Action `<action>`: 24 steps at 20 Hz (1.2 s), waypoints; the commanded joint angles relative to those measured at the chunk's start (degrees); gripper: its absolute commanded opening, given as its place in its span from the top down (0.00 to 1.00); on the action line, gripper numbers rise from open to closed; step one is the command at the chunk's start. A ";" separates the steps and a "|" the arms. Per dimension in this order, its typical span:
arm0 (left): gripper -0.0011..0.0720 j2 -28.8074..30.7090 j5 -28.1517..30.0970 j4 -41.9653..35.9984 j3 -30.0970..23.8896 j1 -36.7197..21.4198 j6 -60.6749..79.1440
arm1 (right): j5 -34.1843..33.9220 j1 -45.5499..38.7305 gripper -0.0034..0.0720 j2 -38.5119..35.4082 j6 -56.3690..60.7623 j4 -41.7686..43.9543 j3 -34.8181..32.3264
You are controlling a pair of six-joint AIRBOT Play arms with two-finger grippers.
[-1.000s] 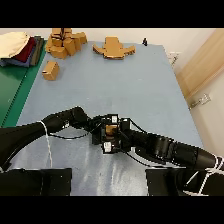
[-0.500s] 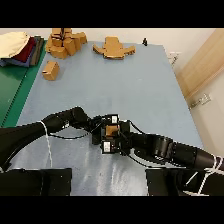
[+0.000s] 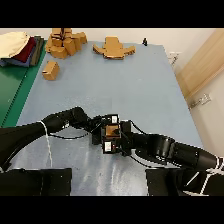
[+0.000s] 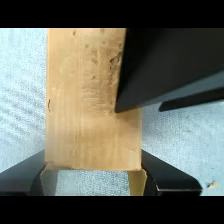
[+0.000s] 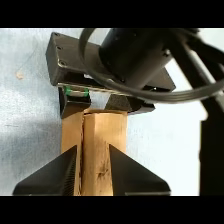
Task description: Fold the box.
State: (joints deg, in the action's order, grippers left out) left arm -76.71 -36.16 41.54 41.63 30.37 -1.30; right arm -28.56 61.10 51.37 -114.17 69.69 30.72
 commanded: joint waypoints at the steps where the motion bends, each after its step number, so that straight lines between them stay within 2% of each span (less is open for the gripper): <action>1: 0.46 0.02 0.02 0.00 -0.02 -0.02 0.00 | -1.95 -0.07 0.53 -1.53 1.95 0.20 0.02; 2: 0.46 0.02 0.02 0.00 -0.02 -0.02 0.00 | -2.67 -0.09 0.54 -2.14 2.86 0.20 0.02; 4: 0.46 0.02 0.04 0.00 -0.02 -0.02 0.00 | -4.33 -0.55 0.65 -3.58 4.35 0.20 0.02; 8: 0.46 0.02 0.02 0.00 -0.02 -0.02 0.00 | -6.05 -3.04 0.69 -4.46 4.74 0.22 -0.11; 9: 0.46 0.02 0.04 0.00 -0.02 -0.02 0.00 | -5.99 -3.23 0.86 -4.31 4.74 0.22 -0.15; 10: 0.46 0.02 0.04 0.00 -0.02 -0.02 0.00 | -5.95 -3.21 0.94 -4.11 4.74 0.26 -0.20; 24: 0.46 0.02 0.02 0.00 -0.02 -0.02 0.00 | -4.94 -3.10 0.94 -0.98 4.66 3.21 -1.05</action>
State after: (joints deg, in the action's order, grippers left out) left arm -76.71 -36.14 41.54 41.63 30.37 -1.32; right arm -33.87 58.00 49.89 -109.51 72.42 29.89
